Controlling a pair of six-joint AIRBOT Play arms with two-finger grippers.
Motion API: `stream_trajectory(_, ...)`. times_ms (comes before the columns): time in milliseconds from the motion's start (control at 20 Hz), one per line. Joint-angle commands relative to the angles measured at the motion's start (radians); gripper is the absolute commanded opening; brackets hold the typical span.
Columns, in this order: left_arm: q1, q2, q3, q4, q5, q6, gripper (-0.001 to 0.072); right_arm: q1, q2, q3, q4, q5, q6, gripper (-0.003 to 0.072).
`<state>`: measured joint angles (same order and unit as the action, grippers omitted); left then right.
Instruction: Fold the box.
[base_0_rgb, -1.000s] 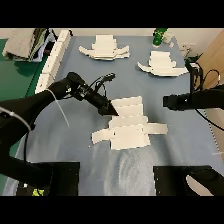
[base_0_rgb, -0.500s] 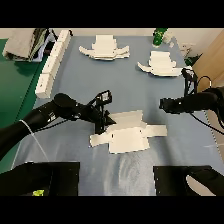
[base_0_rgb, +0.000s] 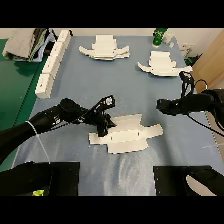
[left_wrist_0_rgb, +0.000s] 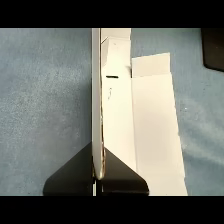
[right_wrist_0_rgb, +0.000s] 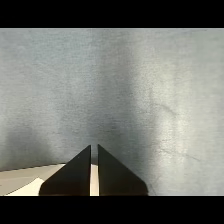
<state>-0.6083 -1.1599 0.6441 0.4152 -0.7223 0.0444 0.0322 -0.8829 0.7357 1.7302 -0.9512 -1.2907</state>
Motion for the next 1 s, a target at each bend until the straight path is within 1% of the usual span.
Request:
stream_trajectory(0, -0.003, -0.012, -0.002, 0.027, 0.003, -0.05, 0.0014, 0.001, -0.001, -0.001, 0.016, 0.001, 0.0, 0.0066)
stream_trajectory(100, -0.003, -0.011, -0.001, 0.068, -0.032, -0.076, 0.0014, 0.001, -0.001, -0.001, 0.026, 0.0, 0.0, 0.0065)
stream_trajectory(200, -0.003, -0.004, 0.005, 0.09, -0.096, -0.076, 0.0014, 0.001, -0.001, -0.001, 0.03, 0.0, 0.0, 0.0065)
stream_trajectory(300, -0.002, 0.019, 0.033, 0.133, -0.152, -0.085, 0.0014, 0.001, -0.001, -0.001, 0.032, -0.006, 0.0, 0.0065)
stream_trajectory(350, -0.001, 0.038, 0.056, 0.172, -0.162, -0.087, 0.0014, 0.001, -0.001, -0.001, 0.032, -0.011, 0.0, 0.0065)
stream_trajectory(400, -0.001, 0.055, 0.08, 0.211, -0.161, -0.09, 0.0014, 0.001, -0.001, -0.001, 0.032, -0.017, 0.0, 0.0065)
stream_trajectory(500, -0.001, 0.062, 0.111, 0.229, -0.159, -0.09, 0.0014, 0.001, -0.001, -0.001, 0.032, -0.02, 0.0, 0.0065)
stream_trajectory(750, -0.002, 0.025, 0.111, 0.16, -0.142, -0.063, 0.0014, 0.001, -0.001, -0.001, 0.032, -0.023, 0.0, 0.0065)
stream_trajectory(950, -0.002, -0.011, 0.111, 0.152, -0.14, -0.03, 0.0015, 0.001, -0.001, -0.001, 0.037, -0.022, 0.0, 0.0065)
